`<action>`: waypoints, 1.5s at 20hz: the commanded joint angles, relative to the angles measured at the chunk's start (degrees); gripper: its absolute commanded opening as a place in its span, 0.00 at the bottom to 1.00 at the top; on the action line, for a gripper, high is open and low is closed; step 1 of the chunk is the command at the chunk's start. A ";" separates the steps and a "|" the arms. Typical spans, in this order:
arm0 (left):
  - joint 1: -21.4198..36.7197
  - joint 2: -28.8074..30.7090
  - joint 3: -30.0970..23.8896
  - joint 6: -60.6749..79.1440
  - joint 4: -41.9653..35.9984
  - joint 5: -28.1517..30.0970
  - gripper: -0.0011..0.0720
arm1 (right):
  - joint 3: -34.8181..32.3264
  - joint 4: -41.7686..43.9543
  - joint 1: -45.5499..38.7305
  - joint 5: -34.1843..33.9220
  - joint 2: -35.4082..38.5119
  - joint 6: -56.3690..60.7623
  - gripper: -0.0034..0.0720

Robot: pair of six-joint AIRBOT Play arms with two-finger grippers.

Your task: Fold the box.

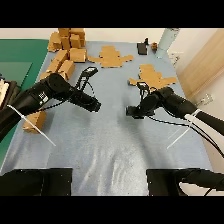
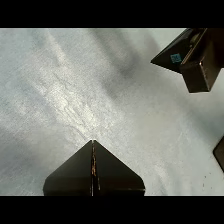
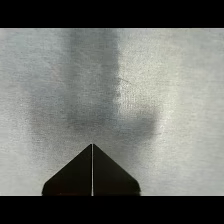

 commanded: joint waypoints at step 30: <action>-0.04 -0.04 0.00 0.11 -0.02 0.00 0.03 | 43.82 37.57 -60.33 -3.93 -34.91 -31.10 0.45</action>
